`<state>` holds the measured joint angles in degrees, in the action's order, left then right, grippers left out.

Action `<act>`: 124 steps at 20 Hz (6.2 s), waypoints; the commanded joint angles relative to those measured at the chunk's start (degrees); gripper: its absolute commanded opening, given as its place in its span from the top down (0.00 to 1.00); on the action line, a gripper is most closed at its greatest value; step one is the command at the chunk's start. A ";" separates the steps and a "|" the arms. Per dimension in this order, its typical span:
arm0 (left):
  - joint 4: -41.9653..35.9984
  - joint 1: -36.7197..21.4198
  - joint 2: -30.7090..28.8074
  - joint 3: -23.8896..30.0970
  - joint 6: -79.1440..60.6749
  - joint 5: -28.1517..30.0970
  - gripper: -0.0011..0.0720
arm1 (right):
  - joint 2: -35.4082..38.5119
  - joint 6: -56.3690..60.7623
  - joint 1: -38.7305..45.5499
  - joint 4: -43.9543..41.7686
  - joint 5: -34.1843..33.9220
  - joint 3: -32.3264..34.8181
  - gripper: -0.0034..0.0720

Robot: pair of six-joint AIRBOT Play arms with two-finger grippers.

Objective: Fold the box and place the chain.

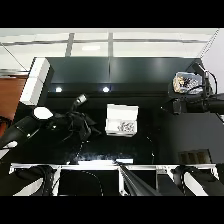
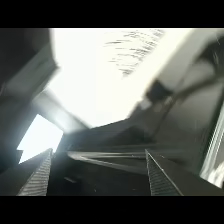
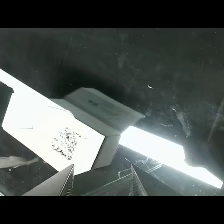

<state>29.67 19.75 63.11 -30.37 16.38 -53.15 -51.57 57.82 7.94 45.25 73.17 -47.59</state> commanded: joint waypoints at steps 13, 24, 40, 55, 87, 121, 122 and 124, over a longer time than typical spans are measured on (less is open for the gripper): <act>-5.46 2.67 15.50 -8.24 -38.56 2.91 0.01 | 0.04 0.90 -1.97 -0.17 0.11 -0.04 0.38; -4.39 4.35 16.26 -9.07 -37.59 1.77 0.02 | 0.04 0.90 -2.95 0.07 -0.26 -0.04 0.38; 0.48 5.16 17.44 -11.54 -32.68 4.02 0.02 | 0.04 0.90 -2.95 0.87 -0.24 -0.04 0.38; -0.55 8.11 21.59 -16.52 -34.32 -0.85 0.02 | 0.04 0.92 -2.95 0.87 -0.22 -0.04 0.38; 0.09 8.04 21.97 -16.52 -33.94 -0.85 0.32 | -10.99 -30.45 -25.00 4.31 -4.26 -2.21 0.11; 0.11 8.02 21.97 -16.52 -33.94 -0.87 0.32 | -11.10 -36.87 -29.62 4.31 -13.25 5.51 0.64; 0.11 8.02 21.97 -16.52 -33.94 -0.87 0.32 | -11.10 -36.85 -29.62 4.31 -13.22 5.51 0.64; 0.11 8.02 21.97 -16.52 -33.94 -0.87 0.32 | -11.10 -36.83 -29.62 4.26 -13.05 5.53 0.64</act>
<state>29.74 27.79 85.06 -46.92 -17.56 -54.00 -62.65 20.95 -21.63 49.47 60.07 -42.11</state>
